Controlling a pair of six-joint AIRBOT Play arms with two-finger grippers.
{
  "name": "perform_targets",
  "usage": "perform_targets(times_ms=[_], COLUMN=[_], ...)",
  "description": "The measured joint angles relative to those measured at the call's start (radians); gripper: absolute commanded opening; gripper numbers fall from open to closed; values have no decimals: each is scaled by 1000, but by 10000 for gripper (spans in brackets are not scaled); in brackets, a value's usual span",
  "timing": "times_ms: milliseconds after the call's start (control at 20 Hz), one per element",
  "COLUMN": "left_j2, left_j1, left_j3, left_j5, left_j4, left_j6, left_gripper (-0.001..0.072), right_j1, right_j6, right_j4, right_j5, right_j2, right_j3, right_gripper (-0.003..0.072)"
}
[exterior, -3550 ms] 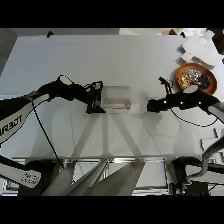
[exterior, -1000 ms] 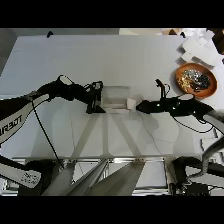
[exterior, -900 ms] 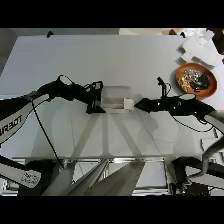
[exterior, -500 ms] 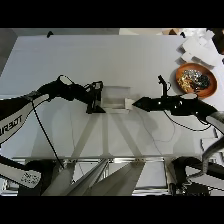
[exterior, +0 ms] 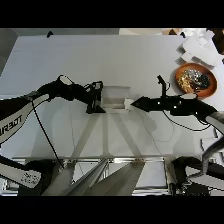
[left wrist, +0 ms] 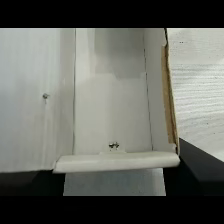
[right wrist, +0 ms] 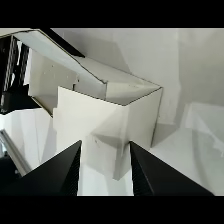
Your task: Fold the box and place the chain.
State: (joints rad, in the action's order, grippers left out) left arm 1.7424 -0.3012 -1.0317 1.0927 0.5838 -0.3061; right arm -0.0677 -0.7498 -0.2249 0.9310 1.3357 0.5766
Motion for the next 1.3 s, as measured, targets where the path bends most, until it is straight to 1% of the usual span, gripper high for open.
perform_targets(times_ms=[100, 200, 400, 650, 850, 1050, 1150, 1300], left_j2=[0, 0, 0, 0, 0, 0, 0, 0], left_j1=[0, 0, 0, 0, 0, 0, 0, 0], left_j3=[0, 0, 0, 0, 0, 0, 0, 0], left_j5=[0, 0, 0, 0, 0, 0, 0, 0], left_j4=[0, 0, 0, 0, 0, 0, 0, 0], left_j6=[0, 0, 0, 0, 0, 0, 0, 0], left_gripper=[211, 211, 211, 211, 211, 211, 211, 211], right_j1=[29, 61, 115, 158, 169, 171, 179, 208], right_j6=[0, 0, 0, 0, -1, -1, -1, -2], right_j4=[14, 16, 17, 17, 23, 26, 23, -2], right_j5=[-23, -67, -187, -309, -354, -365, -369, -366], right_j2=[0, 0, 0, -1, 0, -1, -3, -5], right_j3=[0, 0, 0, 2, 1, 1, 2, 3], right_gripper=[350, 425, 425, 422, 419, 426, 562, 562])
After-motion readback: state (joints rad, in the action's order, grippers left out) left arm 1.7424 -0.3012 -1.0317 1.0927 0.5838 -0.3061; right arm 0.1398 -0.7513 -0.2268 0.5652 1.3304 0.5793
